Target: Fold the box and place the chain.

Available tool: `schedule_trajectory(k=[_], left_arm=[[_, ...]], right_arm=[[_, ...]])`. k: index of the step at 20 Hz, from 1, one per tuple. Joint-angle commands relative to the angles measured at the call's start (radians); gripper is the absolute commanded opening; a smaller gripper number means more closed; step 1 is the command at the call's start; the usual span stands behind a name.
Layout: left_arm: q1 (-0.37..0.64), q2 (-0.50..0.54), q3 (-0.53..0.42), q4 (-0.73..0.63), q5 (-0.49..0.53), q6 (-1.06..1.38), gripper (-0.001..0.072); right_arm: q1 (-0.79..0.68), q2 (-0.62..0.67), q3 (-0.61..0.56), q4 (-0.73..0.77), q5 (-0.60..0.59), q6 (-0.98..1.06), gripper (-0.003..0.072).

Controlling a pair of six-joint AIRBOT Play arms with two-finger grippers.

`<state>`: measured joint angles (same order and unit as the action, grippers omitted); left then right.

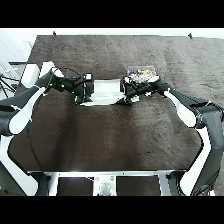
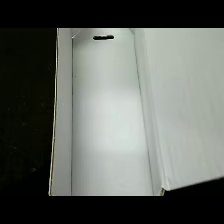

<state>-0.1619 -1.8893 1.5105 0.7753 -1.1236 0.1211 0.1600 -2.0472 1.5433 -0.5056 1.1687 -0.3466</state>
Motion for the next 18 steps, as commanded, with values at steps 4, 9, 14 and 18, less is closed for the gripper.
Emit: schedule_trajectory(k=[4, 9, 14, 18], left_arm=[[-0.033, -0.001, 0.0, 0.011, 0.015, 0.004, 0.0436], [-0.034, -0.001, 0.0, 0.023, 0.051, 0.004, 0.0317], [-0.035, -0.001, 0.0, 0.005, 0.058, 0.02, 0.0315], [-0.035, -0.002, 0.0, -0.049, 0.061, 0.045, 0.0244]], right_arm=[[0.001, 0.0, 0.0, 0.0, 0.0, 0.001, 0.058], [0.001, 0.0, 0.0, 0.0, 0.0, 0.001, 0.058], [0.001, 0.0, 0.0, 0.0, 0.0, 0.001, 0.058], [0.001, 0.0, 0.0, 0.0, 0.0, 0.001, 0.058]])
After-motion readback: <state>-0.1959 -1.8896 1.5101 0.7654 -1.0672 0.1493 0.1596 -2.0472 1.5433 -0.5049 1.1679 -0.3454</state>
